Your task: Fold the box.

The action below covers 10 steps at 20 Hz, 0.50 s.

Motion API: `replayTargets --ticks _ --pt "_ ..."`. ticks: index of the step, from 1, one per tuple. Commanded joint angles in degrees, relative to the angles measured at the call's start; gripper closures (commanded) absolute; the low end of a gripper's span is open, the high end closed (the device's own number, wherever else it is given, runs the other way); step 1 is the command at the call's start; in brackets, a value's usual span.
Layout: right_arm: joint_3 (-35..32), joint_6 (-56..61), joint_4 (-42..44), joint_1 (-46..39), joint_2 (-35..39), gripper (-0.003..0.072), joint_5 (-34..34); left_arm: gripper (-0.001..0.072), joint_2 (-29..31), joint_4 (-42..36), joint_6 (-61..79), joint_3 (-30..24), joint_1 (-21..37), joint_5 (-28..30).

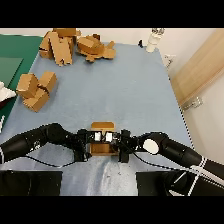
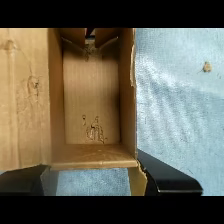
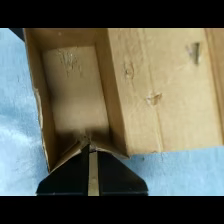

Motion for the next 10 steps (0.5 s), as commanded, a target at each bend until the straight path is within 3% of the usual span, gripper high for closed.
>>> replayTargets --ticks 1,4,5,6,10 --pt "0.1 -1.1 4.3 0.1 -0.5 0.0577 -1.0 0.0201 0.0 0.0 0.1 0.0 0.0 0.0" --pt "0.1 -1.1 6.7 0.1 -0.6 0.0551 -0.9 0.0201 0.0 0.0 0.1 0.0 0.0 0.0" --pt "0.1 -1.1 7.3 0.1 -0.6 0.0374 -0.7 0.02 0.0 0.0 0.1 0.0 0.0 0.0" --pt "0.0 -1.1 7.9 0.1 -0.6 0.0302 -0.4 0.0201 0.0 0.0 0.1 0.0 0.0 0.0" --pt "0.0 -1.1 8.0 0.1 -0.6 0.0299 -0.2 0.0201 0.0 0.0 0.1 0.0 0.0 0.0"
